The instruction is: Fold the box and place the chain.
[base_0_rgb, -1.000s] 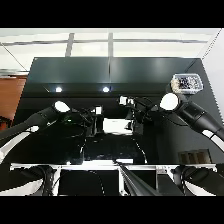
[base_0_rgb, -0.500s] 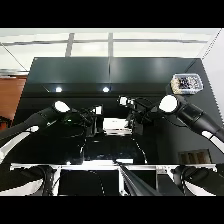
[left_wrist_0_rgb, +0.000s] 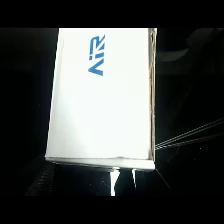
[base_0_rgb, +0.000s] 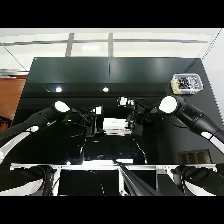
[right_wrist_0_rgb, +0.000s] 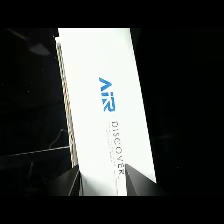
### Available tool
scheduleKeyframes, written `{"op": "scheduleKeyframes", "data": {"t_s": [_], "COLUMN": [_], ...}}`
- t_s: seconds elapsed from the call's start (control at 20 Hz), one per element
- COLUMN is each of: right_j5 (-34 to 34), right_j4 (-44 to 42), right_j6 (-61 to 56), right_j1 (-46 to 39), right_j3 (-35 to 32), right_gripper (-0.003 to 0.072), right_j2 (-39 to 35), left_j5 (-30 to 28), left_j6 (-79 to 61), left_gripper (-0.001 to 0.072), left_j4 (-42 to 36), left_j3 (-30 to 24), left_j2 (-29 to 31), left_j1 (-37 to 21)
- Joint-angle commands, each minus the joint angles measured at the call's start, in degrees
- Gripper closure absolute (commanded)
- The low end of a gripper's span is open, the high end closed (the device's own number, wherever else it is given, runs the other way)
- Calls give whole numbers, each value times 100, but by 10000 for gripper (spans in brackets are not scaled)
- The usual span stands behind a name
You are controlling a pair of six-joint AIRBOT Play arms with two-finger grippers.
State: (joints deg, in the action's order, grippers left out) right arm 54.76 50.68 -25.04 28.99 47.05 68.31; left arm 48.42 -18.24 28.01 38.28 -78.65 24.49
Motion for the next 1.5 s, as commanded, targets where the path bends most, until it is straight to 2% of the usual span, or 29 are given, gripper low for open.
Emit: {"op": "scheduleKeyframes", "data": {"t_s": [0.0,0.25,0.3,0.85,1.0,1.2,1.25,1.3,1.35,1.45], "right_j5": [48,48,44,-81,199,938,1163,1375,1421,1241], "right_j4": [-116,-186,-186,-223,-221,-275,-310,-378,-531,-1434], "right_j6": [-2,-28,-72,-308,-793,-1858,-2391,-2892,-3075,-3056], "right_j1": [4,4,4,-2,-122,-640,-796,-922,-1003,-1130], "right_j3": [-96,-94,-94,-197,-87,-33,-35,-76,-203,-654], "right_gripper": [365,358,285,301,301,302,429,690,679,687], "right_j2": [4,4,4,-17,-225,-728,-787,-787,-787,-734], "left_j5": [2,2,2,2,2,0,0,0,0,-2], "left_j6": [0,0,0,0,0,0,0,0,0,0], "left_gripper": [313,313,312,312,313,312,312,313,312,312], "left_j4": [-2,-2,-2,-2,-2,-2,-2,-2,-2,-2], "left_j3": [7,7,7,4,4,4,4,4,4,4], "left_j2": [-2,-2,-2,-2,-2,-2,-2,-2,-2,-2], "left_j1": [4,4,4,2,2,2,2,2,2,2]}}
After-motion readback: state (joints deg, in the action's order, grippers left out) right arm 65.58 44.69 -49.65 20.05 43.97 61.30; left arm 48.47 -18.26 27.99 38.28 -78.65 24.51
